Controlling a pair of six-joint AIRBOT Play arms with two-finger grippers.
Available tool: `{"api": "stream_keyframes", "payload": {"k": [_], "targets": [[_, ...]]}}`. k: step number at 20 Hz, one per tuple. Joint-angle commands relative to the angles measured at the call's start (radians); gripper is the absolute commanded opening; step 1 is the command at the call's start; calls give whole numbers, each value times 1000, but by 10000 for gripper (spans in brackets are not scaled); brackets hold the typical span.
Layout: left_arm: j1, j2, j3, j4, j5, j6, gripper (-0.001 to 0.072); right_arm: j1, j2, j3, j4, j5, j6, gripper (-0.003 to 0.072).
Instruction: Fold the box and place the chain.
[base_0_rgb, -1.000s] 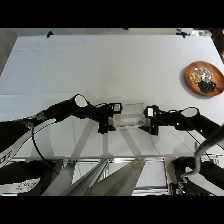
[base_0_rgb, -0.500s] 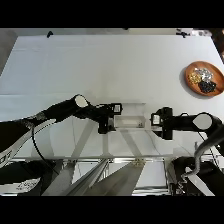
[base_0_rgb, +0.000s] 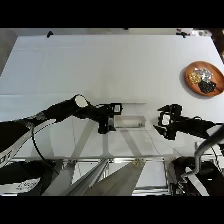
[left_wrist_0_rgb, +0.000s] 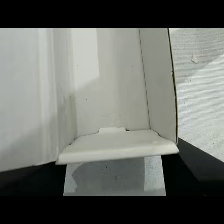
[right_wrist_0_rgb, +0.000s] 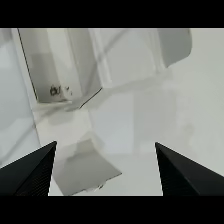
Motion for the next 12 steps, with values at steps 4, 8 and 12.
{"api": "stream_keyframes", "payload": {"k": [4, 8, 12], "targets": [[1, 1, 0, 1, 47, 4, 434, 0, 17, 1, 56, -27, 6, 656], [1, 1, 0, 11, 162, 3, 435, 0, 17, 1, 65, -31, 5, 656], [1, 1, 0, 35, 186, 3, 435, 0, 17, 1, 148, -68, -2, 657]]}}
